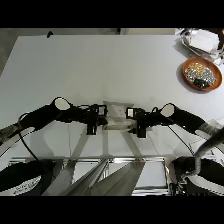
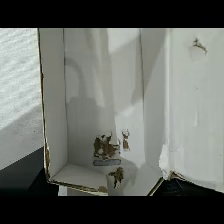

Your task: Fold the box and place the chain.

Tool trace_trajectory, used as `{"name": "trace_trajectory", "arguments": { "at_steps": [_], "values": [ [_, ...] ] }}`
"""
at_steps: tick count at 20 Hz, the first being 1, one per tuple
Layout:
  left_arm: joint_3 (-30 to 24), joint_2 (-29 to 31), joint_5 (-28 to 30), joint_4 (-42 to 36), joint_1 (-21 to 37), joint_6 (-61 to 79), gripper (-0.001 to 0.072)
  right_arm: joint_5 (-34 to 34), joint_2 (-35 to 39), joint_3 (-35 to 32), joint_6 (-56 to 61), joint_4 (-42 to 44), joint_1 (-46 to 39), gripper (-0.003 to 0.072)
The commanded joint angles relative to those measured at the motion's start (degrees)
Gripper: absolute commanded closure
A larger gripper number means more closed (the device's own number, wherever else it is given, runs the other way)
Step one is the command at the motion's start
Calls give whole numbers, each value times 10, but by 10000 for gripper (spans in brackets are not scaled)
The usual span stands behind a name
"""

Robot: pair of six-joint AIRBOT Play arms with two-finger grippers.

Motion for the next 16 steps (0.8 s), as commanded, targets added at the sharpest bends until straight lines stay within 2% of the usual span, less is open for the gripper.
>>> {"name": "trace_trajectory", "arguments": {
  "at_steps": [1,4,8,10,12,16],
  "values": [
    [0,66,-22,86,21,-174,704,0,0,0,0,0,1,366],
    [0,143,-62,155,66,-370,704,0,0,0,0,0,1,366],
    [0,212,-160,275,137,-606,705,0,0,0,0,0,1,366],
    [-11,214,-179,282,172,-681,705,0,0,0,0,0,1,366],
    [-39,198,-159,281,192,-710,704,0,0,0,0,0,1,366],
    [-57,113,-112,207,165,-697,704,0,0,0,0,0,1,366]
  ]
}}
